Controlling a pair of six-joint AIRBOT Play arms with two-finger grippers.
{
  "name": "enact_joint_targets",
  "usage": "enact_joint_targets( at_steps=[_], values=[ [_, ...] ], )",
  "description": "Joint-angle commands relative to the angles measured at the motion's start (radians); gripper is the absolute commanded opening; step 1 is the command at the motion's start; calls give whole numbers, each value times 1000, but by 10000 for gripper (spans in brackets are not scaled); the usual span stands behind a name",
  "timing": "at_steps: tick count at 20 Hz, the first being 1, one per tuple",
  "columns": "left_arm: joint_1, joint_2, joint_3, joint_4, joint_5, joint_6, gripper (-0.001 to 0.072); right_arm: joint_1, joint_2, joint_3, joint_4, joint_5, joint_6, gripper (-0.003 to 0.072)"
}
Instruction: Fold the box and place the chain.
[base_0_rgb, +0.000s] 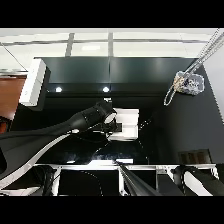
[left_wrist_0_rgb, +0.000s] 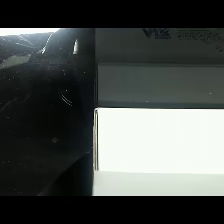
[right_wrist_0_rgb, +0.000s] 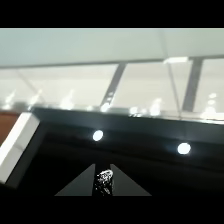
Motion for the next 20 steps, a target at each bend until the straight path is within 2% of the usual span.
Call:
enact_joint_targets(
  at_steps=[1, 6, 12, 20],
  values=[
    [1, 0, 1, 0, -1, 0, 31, 84, 11, -11, 26, 76, -9, 3],
    [1, 0, 1, 0, -1, 0, 31, 144, 11, -11, 135, 128, -28, 3],
    [1, 0, 1, 0, -1, 0, 31, 227, 11, -16, 166, 136, -27, 3],
    [1, 0, 1, 0, -1, 0, 31, 353, 11, -172, 201, 68, -37, 4]
  ],
)
